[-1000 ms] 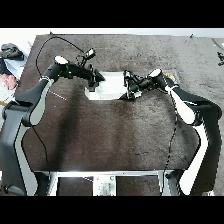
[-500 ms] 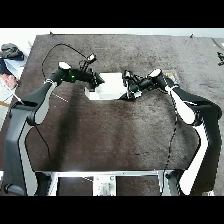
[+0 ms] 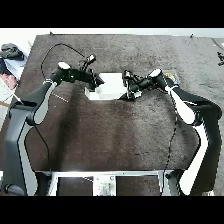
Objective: Fold the box and place the chain.
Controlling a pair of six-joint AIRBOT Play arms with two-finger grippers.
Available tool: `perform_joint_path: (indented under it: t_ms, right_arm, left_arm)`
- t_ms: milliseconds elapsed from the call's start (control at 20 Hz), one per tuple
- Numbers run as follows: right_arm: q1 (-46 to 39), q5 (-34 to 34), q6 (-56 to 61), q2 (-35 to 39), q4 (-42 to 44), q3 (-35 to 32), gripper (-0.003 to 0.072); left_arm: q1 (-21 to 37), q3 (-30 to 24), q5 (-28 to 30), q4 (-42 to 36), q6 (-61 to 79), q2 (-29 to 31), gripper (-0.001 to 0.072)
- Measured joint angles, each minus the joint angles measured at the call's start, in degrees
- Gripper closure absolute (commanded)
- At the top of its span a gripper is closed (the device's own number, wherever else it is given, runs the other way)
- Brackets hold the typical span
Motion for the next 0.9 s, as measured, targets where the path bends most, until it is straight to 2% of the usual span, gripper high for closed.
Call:
perform_joint_path:
  t_ms: [200,350,400,450,500,600,650,900]
  right_arm:
    - [0.02,0.0,0.0,0.0,0.0,0.0,0.0279]
    - [0.02,0.0,0.0,0.0,0.0,0.0,0.0279]
    - [0.02,0.0,0.0,0.0,0.0,0.0,0.0279]
    - [0.02,0.0,0.0,0.0,0.0,0.0,0.0278]
    - [0.02,0.0,0.0,0.0,0.0,0.0,0.0279]
    - [0.02,0.0,0.0,0.0,0.0,0.0,0.0278]
    - [0.02,0.0,0.0,0.0,0.0,0.0,0.0279]
    - [0.02,0.0,0.02,0.0,0.0,0.0,0.0279]
  left_arm:
    - [1.68,0.09,-1.51,-0.07,-0.02,3.69,0.0697]
    - [2.64,0.48,-7.54,1.18,0.04,5.73,0.0696]
    - [2.89,0.55,-10.45,2.73,0.07,6.1,0.065]
    - [2.99,0.57,-13.2,4.83,0.13,6.32,0.0369]
    - [2.86,0.59,-15.87,7.67,0.2,6.54,0.0167]
    - [2.23,0.44,-18.97,13.16,0.35,6.78,0.0025]
    - [1.92,0.13,-19.21,15.45,0.48,6.82,-0.0011]
    - [-0.26,-1.95,-13.64,22.36,1.16,6.95,-0.0011]
